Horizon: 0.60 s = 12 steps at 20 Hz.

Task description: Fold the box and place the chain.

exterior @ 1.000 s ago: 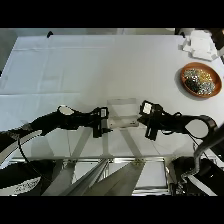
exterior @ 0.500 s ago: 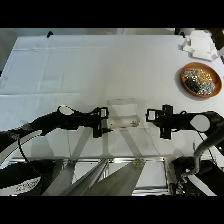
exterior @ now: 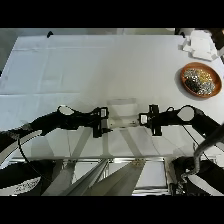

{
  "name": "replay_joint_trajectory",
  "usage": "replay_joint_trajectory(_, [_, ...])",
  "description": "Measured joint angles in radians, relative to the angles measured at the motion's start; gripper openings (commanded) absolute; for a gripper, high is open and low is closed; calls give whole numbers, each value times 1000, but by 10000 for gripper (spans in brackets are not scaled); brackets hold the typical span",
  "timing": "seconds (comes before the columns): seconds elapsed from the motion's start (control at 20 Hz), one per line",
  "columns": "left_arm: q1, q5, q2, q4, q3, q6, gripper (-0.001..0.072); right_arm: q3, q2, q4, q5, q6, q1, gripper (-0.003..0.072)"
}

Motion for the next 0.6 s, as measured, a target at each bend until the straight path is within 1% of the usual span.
replay_joint_trajectory(0.4, [0,0,0,0,0,0,272,0,-39,87,-27,-69,0,150])
replay_joint_trajectory(0.6, [0,0,0,0,0,0,272,0,-58,139,-16,-86,0,143])
